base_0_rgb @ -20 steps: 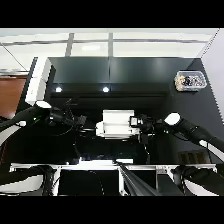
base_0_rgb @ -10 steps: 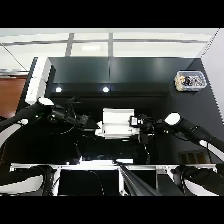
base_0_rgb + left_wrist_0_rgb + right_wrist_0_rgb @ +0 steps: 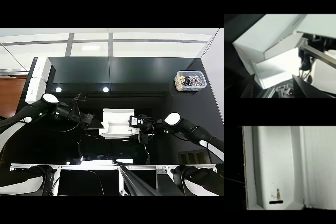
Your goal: Fold the box and place the chain.
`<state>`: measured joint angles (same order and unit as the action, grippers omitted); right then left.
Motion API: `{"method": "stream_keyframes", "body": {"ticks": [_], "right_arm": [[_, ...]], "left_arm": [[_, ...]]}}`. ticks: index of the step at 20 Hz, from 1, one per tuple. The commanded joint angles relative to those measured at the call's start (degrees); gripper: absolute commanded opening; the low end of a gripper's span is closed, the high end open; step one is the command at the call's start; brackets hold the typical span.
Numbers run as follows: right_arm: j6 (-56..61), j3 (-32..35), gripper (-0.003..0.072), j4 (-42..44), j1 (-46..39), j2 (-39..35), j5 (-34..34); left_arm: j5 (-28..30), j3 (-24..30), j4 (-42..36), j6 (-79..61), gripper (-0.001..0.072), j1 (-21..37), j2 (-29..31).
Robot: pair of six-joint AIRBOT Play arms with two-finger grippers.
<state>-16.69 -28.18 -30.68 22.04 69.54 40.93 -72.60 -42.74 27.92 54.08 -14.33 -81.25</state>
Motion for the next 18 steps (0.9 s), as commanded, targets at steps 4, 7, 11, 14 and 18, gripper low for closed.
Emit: {"method": "stream_keyframes", "body": {"ticks": [4,7,11,14,18], "right_arm": [[0.0,0.0,0.0179,0.0,0.0,0.0,0.0],[0.0,0.0,0.0179,0.0,0.0,0.0,0.0],[0.0,0.0,0.0179,0.0,0.0,0.0,0.0],[0.0,0.0,0.0179,0.0,0.0,0.0,0.0],[0.0,0.0,0.0179,0.0,0.0,0.0,0.0]], "left_arm": [[3.5,-6.1,7.6,11.0,0.0542,-6.1,0.0],[3.9,-7.9,8.1,16.4,0.0541,-8.1,0.0],[5.9,-9.6,15.7,24.5,0.054,-10.2,0.0],[7.6,-10.0,18.2,27.5,0.054,-12.4,0.0],[10.9,-10.1,22.7,33.4,0.054,-15.4,0.0]]}}
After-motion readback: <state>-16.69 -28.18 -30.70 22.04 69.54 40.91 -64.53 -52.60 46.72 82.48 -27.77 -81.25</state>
